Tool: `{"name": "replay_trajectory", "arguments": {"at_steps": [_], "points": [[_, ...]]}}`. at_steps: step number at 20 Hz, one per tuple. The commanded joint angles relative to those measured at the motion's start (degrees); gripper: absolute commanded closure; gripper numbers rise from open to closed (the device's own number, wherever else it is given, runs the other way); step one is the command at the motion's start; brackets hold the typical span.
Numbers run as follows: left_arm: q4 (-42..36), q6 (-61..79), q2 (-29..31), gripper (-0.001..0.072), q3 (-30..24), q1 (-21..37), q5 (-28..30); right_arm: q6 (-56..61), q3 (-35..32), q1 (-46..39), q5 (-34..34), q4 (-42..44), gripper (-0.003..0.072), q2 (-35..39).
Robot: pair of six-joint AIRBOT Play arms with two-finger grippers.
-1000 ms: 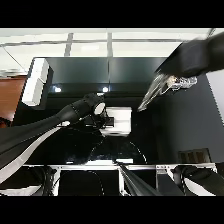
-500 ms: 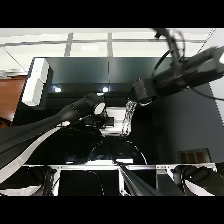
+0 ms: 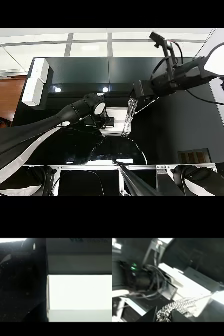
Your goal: Fold the box and place the chain.
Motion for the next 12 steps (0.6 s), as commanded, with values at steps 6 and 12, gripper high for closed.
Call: {"name": "replay_trajectory", "arguments": {"at_steps": [6,12], "points": [[-0.02,0.00,0.00,0.0680,0.02,0.00,-0.17,-2.67,1.97,-6.21,-0.44,8.87,0.0668,0.09],[-0.02,0.00,0.00,0.0679,0.02,0.00,-0.17,-6.05,2.08,-10.12,0.39,18.58,0.0669,0.09]]}}
